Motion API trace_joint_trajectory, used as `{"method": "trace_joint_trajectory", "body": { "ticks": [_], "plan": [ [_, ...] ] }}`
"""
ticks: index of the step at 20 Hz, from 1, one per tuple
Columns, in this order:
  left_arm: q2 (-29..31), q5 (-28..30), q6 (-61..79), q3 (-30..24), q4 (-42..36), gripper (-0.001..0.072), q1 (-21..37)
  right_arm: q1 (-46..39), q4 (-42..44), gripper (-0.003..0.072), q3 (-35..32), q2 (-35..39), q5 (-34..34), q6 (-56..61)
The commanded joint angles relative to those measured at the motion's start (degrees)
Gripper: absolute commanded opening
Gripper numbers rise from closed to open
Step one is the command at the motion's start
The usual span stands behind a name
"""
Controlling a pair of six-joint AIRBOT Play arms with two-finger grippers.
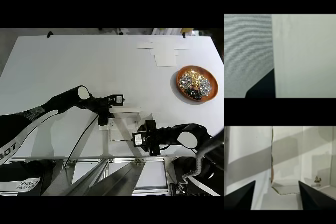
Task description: Fold the box and place the chain.
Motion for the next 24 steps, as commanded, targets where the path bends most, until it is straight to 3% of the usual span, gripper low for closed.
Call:
{"method": "trace_joint_trajectory", "body": {
  "ticks": [1,7,15,20,24],
  "plan": [
    [0.0,0.0,0.0,0.1,-0.1,0.0010,0.0,0.9,-4.9,0.0687,-0.2,-3.1,-3.8,-1.0],
    [0.0,0.0,0.0,0.1,-0.1,0.0010,0.0,0.9,-6.0,0.0687,-5.7,-4.0,-18.1,-0.9],
    [0.0,0.0,0.0,0.1,-0.1,0.0010,0.0,0.9,-4.6,0.0686,-5.8,-3.5,-18.1,-0.6],
    [0.0,0.0,0.0,0.1,-0.1,0.0010,0.0,0.7,-3.8,0.0683,-2.4,-2.0,-15.2,-0.4],
    [0.0,0.0,0.0,0.1,-0.1,0.0010,0.0,-5.2,0.2,0.0683,-1.2,-2.0,-13.3,-0.6]
  ]
}}
